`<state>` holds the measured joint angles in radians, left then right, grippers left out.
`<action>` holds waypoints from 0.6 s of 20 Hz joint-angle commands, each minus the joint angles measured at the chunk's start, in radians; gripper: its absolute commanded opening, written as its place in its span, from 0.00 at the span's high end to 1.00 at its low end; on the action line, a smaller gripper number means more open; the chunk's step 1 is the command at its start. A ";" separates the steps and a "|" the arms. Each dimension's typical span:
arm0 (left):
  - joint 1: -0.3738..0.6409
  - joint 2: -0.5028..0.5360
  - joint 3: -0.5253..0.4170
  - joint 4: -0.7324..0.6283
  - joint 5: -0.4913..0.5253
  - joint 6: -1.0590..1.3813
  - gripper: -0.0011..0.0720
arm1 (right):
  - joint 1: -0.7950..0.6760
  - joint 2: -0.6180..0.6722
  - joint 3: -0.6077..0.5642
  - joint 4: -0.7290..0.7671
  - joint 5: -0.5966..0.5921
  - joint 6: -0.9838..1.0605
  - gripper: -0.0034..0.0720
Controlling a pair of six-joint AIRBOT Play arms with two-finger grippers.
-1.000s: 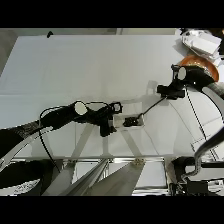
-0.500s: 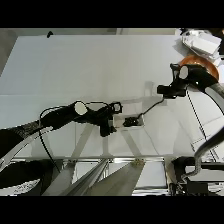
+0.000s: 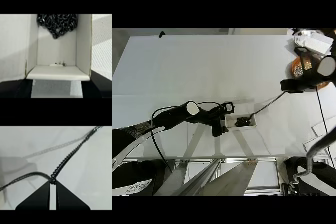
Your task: Fold the box and place the chain.
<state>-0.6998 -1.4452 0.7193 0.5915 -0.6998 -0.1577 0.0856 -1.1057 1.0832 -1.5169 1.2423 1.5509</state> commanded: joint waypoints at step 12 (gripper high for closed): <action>0.000 0.001 0.000 0.000 0.000 0.000 0.53 | 0.320 0.374 0.001 0.304 0.032 -0.030 0.93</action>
<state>-0.6998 -1.4452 0.7193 0.5915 -0.7002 -0.1577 0.3405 -0.7525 1.0832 -1.2995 1.2964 1.5204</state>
